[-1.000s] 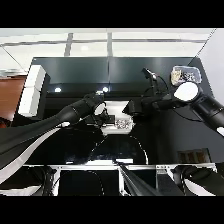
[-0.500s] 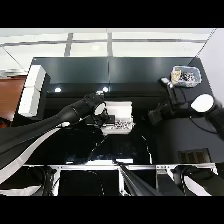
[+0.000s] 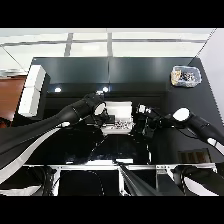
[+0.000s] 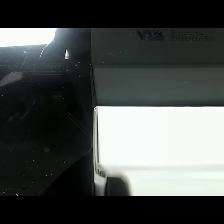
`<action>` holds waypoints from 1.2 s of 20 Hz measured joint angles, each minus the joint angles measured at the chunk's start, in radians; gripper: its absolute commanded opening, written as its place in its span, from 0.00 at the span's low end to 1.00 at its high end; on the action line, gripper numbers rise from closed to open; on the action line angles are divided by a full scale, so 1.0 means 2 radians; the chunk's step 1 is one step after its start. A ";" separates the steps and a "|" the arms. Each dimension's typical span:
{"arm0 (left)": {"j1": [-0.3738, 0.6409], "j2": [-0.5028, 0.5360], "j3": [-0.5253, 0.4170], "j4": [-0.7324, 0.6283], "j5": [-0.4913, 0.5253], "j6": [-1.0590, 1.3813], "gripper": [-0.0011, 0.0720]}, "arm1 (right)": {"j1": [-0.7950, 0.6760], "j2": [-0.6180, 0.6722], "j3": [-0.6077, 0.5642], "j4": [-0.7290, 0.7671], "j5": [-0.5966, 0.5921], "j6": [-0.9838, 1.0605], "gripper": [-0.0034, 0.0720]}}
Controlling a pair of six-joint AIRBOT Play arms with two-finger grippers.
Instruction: Fold the box and place the chain.
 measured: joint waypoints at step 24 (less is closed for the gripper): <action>0.000 0.000 0.000 0.002 0.000 0.000 0.05 | 0.007 -0.030 0.018 0.054 -0.025 -0.061 0.06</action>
